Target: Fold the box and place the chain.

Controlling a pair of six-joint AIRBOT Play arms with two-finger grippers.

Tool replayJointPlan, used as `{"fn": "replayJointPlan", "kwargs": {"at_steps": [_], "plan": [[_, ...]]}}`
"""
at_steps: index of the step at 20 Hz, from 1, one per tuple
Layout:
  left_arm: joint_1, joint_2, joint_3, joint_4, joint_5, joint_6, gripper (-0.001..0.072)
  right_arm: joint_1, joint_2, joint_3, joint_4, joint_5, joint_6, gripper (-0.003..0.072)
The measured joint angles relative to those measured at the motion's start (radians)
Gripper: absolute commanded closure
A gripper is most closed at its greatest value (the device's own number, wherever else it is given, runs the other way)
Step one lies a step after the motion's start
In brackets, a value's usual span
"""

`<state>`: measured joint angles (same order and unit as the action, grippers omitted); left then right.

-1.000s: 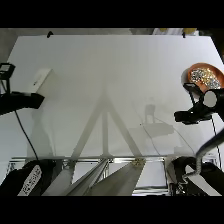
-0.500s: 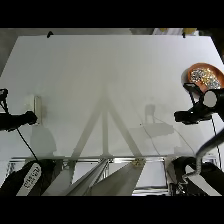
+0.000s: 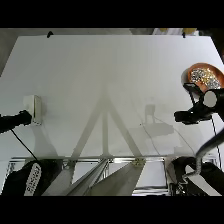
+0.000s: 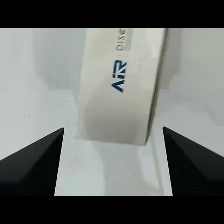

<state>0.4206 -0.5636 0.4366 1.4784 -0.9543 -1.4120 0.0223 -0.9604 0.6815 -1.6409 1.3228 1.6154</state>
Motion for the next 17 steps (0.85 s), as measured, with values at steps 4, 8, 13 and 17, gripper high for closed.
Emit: {"fn": "replayJointPlan", "kwargs": {"at_steps": [4,8,13,17], "plan": [[-0.046,0.139,-0.001,0.001,-0.066,-0.002,0.0316,0.0,0.0,0.0,0.0,0.0,0.0,0.067],[-0.061,0.19,-0.001,-0.004,-0.1,-0.005,0.0316,0.0,0.0,0.0,0.0,0.0,0.0,0.067],[-0.066,0.205,-0.001,-0.006,-0.114,-0.006,0.0315,0.0,0.0,0.0,0.0,0.0,0.0,0.067],[-0.066,0.204,-0.001,-0.006,-0.106,-0.006,0.0312,0.0,0.0,0.0,0.0,0.0,0.0,0.067]]}}
